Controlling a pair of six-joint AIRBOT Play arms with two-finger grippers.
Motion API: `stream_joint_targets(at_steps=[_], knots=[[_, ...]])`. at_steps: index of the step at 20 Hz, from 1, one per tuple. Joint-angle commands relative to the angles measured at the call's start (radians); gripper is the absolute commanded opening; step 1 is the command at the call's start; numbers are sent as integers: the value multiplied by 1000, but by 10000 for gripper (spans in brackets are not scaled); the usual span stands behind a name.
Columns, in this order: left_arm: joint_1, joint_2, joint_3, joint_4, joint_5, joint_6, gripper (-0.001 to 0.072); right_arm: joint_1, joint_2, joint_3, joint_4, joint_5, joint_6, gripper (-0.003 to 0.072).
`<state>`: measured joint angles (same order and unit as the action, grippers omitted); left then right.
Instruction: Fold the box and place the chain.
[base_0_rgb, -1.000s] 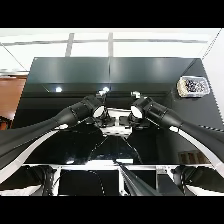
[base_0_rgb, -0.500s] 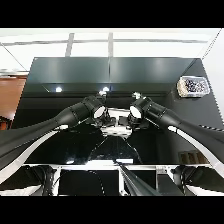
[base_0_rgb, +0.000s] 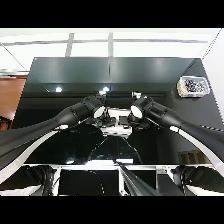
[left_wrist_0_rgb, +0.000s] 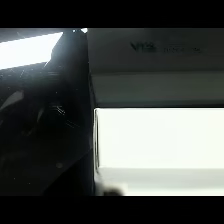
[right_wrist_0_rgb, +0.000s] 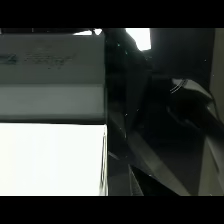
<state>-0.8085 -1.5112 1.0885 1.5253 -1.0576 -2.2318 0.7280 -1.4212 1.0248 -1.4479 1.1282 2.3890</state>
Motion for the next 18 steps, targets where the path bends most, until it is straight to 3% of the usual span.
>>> stream_joint_targets(at_steps=[1, 5, 7, 9, 11, 12, 14, 18], knots=[[0, 0, 0, 0, 0, 2, 26, -31, 75, 9, -8, 59, -106, 384], [0, 0, 0, 0, 1, 2, 26, -100, 341, 9, -35, 123, -237, 385], [0, 0, 0, 0, 1, 2, 26, -143, 467, 7, -255, 159, -238, 385], [0, 0, 0, 0, 1, 2, 26, -204, 523, -12, -585, 193, -201, 385], [0, 0, 0, 0, 1, 2, 27, -323, 519, -62, -758, 119, -197, 385], [0, 0, 0, 0, 1, 2, 26, -407, 519, -104, -761, 13, -197, 387], [0, 0, 0, 0, 1, 2, 26, -582, 505, -191, -700, -213, -177, 720], [0, 0, 0, 0, 1, 2, 26, -902, 315, -146, -333, -415, -189, 720]])
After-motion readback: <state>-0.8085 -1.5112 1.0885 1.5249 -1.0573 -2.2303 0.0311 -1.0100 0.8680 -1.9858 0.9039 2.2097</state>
